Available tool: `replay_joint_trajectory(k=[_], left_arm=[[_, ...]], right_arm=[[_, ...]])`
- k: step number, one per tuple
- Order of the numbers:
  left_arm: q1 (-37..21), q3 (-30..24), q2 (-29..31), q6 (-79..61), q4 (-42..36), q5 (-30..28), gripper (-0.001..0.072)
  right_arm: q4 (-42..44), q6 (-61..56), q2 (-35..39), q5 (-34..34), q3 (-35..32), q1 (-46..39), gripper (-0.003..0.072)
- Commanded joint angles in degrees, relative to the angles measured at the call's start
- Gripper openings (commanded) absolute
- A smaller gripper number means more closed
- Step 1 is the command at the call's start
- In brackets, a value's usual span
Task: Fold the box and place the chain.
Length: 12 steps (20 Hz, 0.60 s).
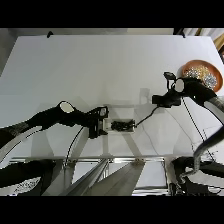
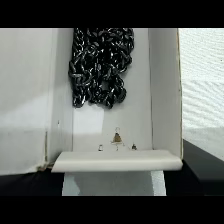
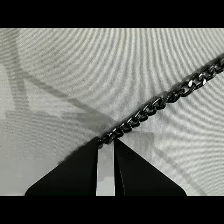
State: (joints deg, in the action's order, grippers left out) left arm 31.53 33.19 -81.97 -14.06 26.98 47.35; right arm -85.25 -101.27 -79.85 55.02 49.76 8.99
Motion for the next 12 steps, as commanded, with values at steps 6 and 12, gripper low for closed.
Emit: replay_joint_trajectory(k=[6,12], left_arm=[[0.0,-0.02,0.02,0.0,0.02,0.0,0.0275],[0.0,-0.02,0.02,0.0,0.02,0.0,0.0275]], right_arm=[[-0.09,3.08,0.04,0.26,-0.02,2.67,0.0005],[-3.54,2.8,6.38,0.02,-0.02,12.57,0.0005]])
